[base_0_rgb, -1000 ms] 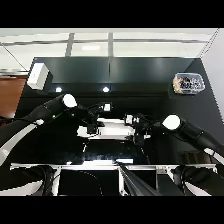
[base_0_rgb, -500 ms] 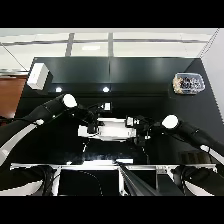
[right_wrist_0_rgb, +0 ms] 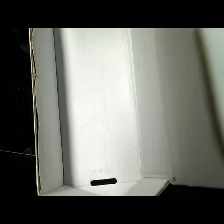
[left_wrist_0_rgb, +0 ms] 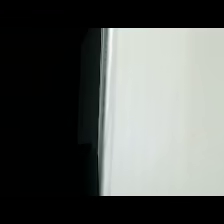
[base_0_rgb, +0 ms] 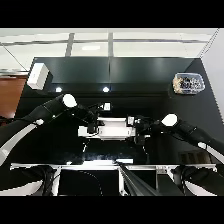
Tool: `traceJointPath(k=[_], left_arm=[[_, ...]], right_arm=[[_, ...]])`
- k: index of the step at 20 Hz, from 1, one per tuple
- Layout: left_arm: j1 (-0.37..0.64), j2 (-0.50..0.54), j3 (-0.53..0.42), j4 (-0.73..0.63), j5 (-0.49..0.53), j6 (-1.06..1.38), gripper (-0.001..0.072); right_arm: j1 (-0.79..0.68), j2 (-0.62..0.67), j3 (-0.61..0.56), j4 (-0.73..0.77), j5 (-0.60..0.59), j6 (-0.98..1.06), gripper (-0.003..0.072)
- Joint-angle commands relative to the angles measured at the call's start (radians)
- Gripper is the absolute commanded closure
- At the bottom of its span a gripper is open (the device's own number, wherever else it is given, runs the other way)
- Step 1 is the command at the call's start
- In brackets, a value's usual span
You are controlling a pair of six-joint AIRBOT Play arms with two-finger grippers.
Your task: Fold the box and place the chain.
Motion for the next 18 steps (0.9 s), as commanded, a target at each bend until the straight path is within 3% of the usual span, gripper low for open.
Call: traceJointPath(k=[1, 18], left_arm=[[0.000, 0.000, 0.000, 0.000, -0.003, 0.000, 0.0683], [0.000, 0.000, 0.000, 0.000, -0.003, 0.001, 0.0682]], right_arm=[[-0.001, -0.011, 0.000, 0.003, -0.002, -0.016, 0.0066], [0.002, -0.014, 0.000, -0.043, -0.028, 0.018, 0.0066]])
